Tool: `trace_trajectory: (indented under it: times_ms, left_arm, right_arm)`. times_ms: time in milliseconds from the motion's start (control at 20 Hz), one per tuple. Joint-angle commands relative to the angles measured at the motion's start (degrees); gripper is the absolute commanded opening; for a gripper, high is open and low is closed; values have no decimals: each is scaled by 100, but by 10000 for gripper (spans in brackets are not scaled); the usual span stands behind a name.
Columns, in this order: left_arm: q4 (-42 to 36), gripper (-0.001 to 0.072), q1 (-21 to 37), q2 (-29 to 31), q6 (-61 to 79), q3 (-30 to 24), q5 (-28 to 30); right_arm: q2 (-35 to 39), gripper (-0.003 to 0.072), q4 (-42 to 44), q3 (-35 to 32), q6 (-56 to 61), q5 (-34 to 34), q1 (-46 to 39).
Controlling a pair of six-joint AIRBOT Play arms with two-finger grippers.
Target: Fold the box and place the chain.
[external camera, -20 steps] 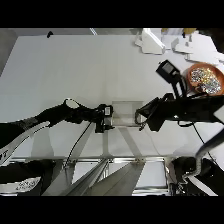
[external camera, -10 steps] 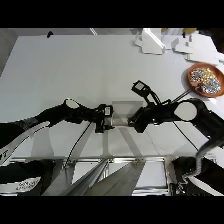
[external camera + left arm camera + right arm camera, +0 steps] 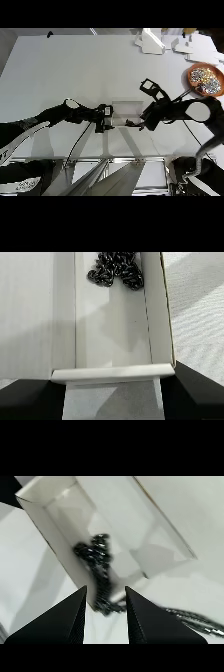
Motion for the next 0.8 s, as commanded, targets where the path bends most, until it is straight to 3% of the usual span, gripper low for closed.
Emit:
trace_trajectory:
  times_ms: [0,50,250,450,750]
  left_arm:
    - [0,254,0,2,2,0,0]
    - [2,254,0,0,2,0,0]
    - [0,254,0,0,2,0,0]
    - [2,254,0,2,2,0,0]
    - [2,254,0,2,2,0,0]
  right_arm:
    - [448,201,-151,13,-1351,632,-675]
    - [444,153,-170,-39,-1847,848,-850]
    - [402,162,-68,-850,-3556,691,-997]
    - [236,161,925,-1550,-4854,118,-990]
    - [179,158,1259,-1711,-5379,-492,-990]
